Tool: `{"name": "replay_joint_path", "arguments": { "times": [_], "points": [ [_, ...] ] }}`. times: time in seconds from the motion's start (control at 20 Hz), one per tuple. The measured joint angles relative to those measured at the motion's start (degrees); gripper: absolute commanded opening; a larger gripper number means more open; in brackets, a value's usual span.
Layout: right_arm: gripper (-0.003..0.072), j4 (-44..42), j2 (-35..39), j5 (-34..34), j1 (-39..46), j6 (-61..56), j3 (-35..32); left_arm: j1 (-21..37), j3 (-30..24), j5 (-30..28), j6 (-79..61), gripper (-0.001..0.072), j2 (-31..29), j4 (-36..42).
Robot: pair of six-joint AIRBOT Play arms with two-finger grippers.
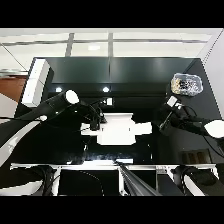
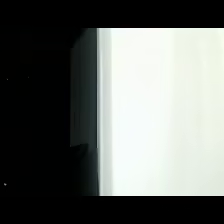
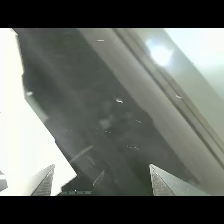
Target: Fold the box and place the chain.
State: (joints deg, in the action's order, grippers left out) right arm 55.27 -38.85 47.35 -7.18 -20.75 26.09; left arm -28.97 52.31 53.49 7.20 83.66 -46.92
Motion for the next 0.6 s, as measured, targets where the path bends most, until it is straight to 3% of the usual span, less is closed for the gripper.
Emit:
{"name": "replay_joint_path", "arguments": {
  "times": [0.6],
  "points": [
    [0.0707, 0.35, -8.46, 0.46, -12.26, 3.13, -0.2, -0.37, 0.04, -0.35, 2.25, 0.0032, 1.33, -0.28]
  ]
}}
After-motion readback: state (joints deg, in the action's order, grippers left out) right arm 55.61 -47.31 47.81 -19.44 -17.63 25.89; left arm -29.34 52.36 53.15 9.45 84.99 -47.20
